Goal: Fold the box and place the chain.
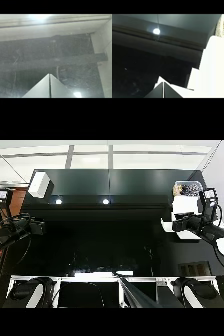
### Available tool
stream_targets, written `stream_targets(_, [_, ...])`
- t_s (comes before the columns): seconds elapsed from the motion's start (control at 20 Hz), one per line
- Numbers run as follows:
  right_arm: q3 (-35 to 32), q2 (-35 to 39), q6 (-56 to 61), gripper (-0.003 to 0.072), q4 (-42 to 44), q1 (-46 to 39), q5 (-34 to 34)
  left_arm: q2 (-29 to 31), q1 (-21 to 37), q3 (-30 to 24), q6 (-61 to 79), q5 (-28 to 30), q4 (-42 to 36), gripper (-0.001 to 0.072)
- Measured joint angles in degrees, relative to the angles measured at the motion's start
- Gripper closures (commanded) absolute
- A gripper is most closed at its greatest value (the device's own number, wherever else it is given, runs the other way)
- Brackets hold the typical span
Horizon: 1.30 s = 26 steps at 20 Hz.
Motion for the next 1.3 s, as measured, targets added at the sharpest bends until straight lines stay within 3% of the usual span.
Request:
stream_targets(0.8, [0.0, 0.0, 0.0, 0.0673, 0.0, 0.0, 0.0, 0.0, 0.0, 0.0, 0.0, 0.0, 0.0, 0.0683])
stream_targets(1.05, [0.0, -0.3, 0.0, 0.0671, 3.7, 0.0, -3.0, -0.2, 0.0, -0.2, 0.1, 3.4, -0.2, 0.0682])
stream_targets(1.1, [0.0, -0.8, 0.0, 0.0608, 4.8, 0.0, -4.7, -0.2, 0.0, -0.2, 0.1, 3.8, -0.9, 0.0682])
stream_targets(1.2, [0.0, -2.9, 0.1, -0.0034, 6.7, 0.0, -8.5, -0.5, 0.0, -0.3, 0.1, 4.3, -2.8, 0.0682])
stream_targets(1.25, [0.0, -4.5, 0.1, -0.0034, 7.5, 0.0, -9.9, -0.7, 0.0, -0.3, 0.0, 4.6, -3.9, 0.0680])
stream_targets(1.3, [0.0, -6.5, 0.0, -0.0034, 8.4, 0.0, -11.2, -1.0, 0.0, -0.3, 0.0, 4.9, -4.8, 0.0631])
